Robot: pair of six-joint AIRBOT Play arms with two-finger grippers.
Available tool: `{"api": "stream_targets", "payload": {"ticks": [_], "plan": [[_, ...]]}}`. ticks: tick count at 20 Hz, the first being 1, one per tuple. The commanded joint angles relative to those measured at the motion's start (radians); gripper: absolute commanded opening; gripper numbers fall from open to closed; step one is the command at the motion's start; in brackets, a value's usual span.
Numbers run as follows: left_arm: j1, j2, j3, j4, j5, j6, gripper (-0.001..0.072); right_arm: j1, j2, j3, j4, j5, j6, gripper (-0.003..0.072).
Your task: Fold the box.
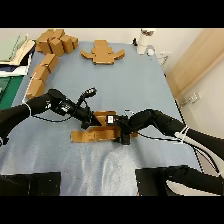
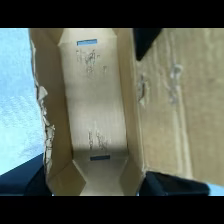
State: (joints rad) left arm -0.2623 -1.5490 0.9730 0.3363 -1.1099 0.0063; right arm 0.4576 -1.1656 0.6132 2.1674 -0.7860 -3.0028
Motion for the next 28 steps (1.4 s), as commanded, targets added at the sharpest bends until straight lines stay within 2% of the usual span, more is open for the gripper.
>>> {"api": "stream_targets", "payload": {"ticks": [1, 5, 7, 24, 26, 28], "plan": [[0.000, 0.001, 0.000, -0.003, -0.006, 0.000, 0.0014, -0.001, -0.011, 0.001, 0.000, 0.001, 0.001, 0.0692], [0.000, 0.001, 0.000, -0.003, -0.007, 0.000, 0.0014, -0.001, -0.011, 0.000, -0.001, 0.000, 0.011, 0.0677], [0.000, 0.001, 0.000, -0.003, -0.007, 0.000, 0.0014, -0.001, -0.011, 0.000, -0.001, 0.000, 0.011, 0.0526], [0.003, 0.001, 0.001, 0.005, -0.016, -0.047, 0.0019, -0.001, -0.011, 0.000, -0.002, -0.001, 0.011, 0.0521], [0.013, 0.003, 0.003, 0.009, -0.016, -0.124, 0.0413, -0.001, -0.011, 0.000, -0.002, -0.001, 0.011, 0.0521], [0.024, 0.011, 0.011, 0.031, -0.028, -0.163, 0.0430, -0.001, -0.011, 0.000, -0.002, -0.001, 0.011, 0.0520]]}}
